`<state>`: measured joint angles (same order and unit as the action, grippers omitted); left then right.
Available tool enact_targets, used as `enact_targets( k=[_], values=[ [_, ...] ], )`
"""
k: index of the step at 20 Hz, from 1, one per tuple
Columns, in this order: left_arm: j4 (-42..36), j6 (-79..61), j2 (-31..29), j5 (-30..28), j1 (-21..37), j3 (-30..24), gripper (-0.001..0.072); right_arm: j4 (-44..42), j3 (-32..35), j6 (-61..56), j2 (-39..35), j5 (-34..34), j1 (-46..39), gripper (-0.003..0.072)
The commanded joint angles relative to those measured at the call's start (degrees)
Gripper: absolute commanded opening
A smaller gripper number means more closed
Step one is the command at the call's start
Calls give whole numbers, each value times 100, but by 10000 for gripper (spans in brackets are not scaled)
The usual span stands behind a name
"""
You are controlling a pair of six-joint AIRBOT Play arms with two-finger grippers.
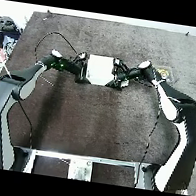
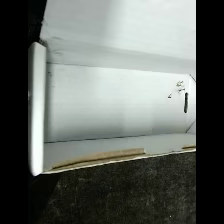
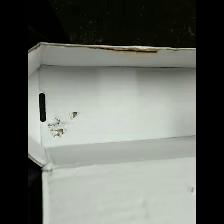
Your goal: Fold the box and place the chain.
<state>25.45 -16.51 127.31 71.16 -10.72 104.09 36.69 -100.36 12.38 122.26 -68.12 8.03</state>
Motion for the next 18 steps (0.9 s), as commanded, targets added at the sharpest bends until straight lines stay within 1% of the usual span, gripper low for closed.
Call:
enact_targets(
  k=[1, 5, 7, 10, 11, 12, 13, 14, 15, 18],
  values=[
    [133, 94, 4, -7, -4, 4, 720, -2, 0, 0, 2, -2, 0, 421],
    [155, 142, 7, 17, -7, 4, 720, -2, 0, 2, 2, -2, 0, 421],
    [155, 142, 7, 22, -7, 4, 704, -2, 0, 0, 2, -2, 0, 422],
    [157, 140, 9, 24, -7, 4, 703, 0, 0, 0, 2, -2, 0, 422],
    [160, 140, 9, 22, -7, 4, 662, -2, 0, 0, 2, -2, 0, 422],
    [186, 136, 9, 39, -4, 4, 519, -2, 0, 0, 2, -2, 0, 422],
    [208, 114, 9, 33, -7, 4, 516, -2, 0, 0, 2, -2, 0, 422],
    [212, 116, 9, 28, -7, 4, 467, -2, 0, 0, 2, -2, 0, 422],
    [219, 116, 9, 31, -7, 4, 446, 0, 0, 2, 2, -2, 0, 422],
    [280, 120, 9, 31, -7, 4, 446, -2, 0, 0, 2, -2, 0, 421]
  ],
)
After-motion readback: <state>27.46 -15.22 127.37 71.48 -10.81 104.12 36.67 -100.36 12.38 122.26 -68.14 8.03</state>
